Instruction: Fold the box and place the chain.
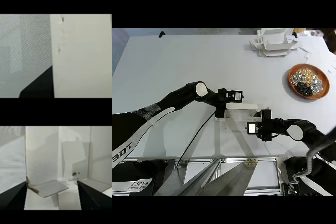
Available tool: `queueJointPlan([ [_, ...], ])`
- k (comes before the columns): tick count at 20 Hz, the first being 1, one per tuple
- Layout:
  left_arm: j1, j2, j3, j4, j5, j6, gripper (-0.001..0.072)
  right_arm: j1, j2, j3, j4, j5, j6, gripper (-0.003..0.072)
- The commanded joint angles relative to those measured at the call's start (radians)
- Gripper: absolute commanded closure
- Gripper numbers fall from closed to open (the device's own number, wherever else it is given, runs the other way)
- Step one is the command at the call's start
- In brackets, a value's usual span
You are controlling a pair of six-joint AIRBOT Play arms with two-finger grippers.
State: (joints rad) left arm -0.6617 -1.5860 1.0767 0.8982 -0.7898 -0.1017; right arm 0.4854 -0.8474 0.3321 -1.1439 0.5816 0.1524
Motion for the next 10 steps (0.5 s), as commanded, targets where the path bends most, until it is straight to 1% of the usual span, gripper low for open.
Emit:
queueJointPlan([
  [1, -0.001, 0.0, 0.0, 0.0, 0.0, 0.0, 0.066, -0.056, 0.0, 0.029, 0.031, 0.05, -0.003, 0.0019],
  [6, -0.001, 0.0, 0.0, 0.0, 0.0, 0.0, 0.066, -0.142, -0.001, 0.066, 0.124, 0.06, -0.007, 0.002],
  [10, -0.001, 0.0, 0.0, 0.0, 0.001, 0.0, 0.066, -0.183, -0.034, 0.067, 0.298, 0.061, -0.173, 0.002],
])
